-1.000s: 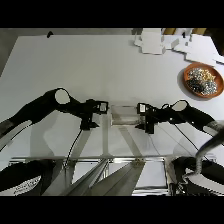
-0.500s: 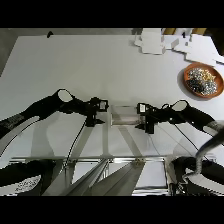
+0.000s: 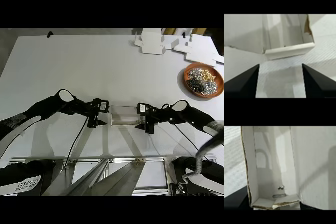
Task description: Fold the box and place the chain.
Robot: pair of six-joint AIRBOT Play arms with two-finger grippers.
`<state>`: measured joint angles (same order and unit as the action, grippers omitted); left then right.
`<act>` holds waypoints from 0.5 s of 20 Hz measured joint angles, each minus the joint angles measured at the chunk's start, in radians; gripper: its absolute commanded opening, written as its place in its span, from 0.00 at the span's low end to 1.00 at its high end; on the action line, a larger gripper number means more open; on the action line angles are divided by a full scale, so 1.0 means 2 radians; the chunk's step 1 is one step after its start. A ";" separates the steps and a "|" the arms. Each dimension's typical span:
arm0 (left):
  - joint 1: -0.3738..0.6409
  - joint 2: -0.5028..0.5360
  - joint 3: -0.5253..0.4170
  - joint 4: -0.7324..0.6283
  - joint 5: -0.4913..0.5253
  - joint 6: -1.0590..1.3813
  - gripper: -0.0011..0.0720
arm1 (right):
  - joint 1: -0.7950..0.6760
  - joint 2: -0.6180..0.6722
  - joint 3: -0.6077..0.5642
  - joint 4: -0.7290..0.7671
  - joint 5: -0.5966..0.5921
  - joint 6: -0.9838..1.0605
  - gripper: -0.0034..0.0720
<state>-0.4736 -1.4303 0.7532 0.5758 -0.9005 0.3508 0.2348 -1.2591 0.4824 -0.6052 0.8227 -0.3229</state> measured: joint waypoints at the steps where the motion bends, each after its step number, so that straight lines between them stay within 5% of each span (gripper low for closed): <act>1: 0.000 0.000 0.000 -0.001 -0.005 0.001 0.87 | 0.000 0.000 0.000 0.000 0.000 0.000 0.45; 10: -0.001 -0.001 -0.030 -0.049 -0.019 0.064 0.97 | 0.000 0.000 0.000 0.000 0.000 0.000 0.45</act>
<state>-0.4747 -1.4322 0.6937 0.4786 -0.9394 0.4786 0.2344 -1.2591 0.4824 -0.6048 0.8227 -0.3222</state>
